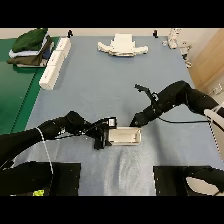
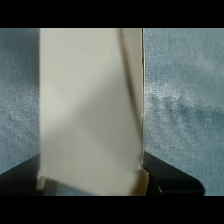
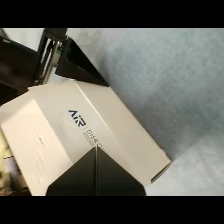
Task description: Fold the box.
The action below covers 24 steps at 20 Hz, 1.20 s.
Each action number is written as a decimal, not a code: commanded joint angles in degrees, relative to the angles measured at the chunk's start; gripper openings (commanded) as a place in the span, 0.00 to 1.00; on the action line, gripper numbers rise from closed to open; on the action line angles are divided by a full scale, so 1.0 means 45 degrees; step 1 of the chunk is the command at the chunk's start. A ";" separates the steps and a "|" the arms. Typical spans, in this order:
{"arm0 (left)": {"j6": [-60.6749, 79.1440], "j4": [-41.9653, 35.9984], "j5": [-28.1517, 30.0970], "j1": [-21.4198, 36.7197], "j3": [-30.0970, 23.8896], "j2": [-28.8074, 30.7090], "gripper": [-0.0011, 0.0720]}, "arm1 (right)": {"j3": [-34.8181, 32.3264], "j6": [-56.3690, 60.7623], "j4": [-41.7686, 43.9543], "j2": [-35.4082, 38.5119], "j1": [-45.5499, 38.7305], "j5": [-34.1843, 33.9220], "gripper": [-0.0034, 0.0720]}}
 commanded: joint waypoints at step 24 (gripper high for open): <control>0.0000 0.0000 0.0000 0.0005 -0.0005 0.0005 0.71 | -0.3793 -0.9865 -0.2375 0.3716 0.5149 0.7970 0.67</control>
